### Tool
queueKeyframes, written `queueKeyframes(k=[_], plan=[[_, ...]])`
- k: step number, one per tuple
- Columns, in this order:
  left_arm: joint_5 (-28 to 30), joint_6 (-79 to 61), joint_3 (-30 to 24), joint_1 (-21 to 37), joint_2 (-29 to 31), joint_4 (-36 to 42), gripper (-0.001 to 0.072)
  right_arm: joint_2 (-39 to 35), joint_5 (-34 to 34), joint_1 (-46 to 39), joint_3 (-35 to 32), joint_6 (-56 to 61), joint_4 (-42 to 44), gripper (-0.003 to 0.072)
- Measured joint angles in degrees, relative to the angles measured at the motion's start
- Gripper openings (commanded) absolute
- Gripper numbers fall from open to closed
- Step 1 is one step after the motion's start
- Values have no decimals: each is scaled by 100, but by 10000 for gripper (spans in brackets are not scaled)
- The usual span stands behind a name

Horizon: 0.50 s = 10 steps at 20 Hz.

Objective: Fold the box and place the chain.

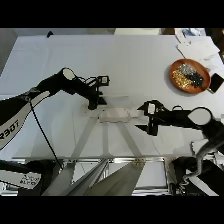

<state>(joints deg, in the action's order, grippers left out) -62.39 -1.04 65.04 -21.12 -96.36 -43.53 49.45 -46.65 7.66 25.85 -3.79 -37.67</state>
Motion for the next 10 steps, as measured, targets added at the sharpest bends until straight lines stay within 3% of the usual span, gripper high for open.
queueKeyframes(k=[6,10], plan=[[0,0,2,0,0,0,12,1217,466,-262,-57,-1222,710,693],[-2,0,0,0,0,0,12,1644,540,-643,-59,-1628,1209,693]])
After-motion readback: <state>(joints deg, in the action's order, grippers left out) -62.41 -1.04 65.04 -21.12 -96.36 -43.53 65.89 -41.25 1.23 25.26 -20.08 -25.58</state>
